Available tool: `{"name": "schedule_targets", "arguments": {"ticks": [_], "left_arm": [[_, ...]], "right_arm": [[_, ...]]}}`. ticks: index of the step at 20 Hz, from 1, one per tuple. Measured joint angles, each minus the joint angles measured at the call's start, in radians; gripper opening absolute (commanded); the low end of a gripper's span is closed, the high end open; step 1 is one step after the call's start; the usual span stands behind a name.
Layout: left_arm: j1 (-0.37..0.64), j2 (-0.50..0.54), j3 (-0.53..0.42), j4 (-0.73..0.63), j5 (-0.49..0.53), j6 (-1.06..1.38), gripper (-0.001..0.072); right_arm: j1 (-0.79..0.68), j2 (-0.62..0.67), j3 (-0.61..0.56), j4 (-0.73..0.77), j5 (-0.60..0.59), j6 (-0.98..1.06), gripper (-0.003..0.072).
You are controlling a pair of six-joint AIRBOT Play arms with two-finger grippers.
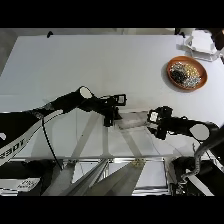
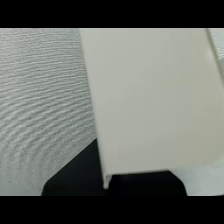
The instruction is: Fold the box and place the chain.
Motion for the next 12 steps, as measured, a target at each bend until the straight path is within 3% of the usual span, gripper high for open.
{"name": "schedule_targets", "arguments": {"ticks": [5, 12], "left_arm": [[0.000, 0.000, 0.000, 0.000, -0.001, 0.000, 0.0011], [0.000, 0.000, 0.000, 0.000, -0.001, 0.000, 0.0011]], "right_arm": [[-0.031, -0.037, 0.007, 0.146, 0.037, -0.185, 0.0692], [-0.122, -0.078, 0.008, 0.237, 0.063, -0.285, 0.0691]]}}
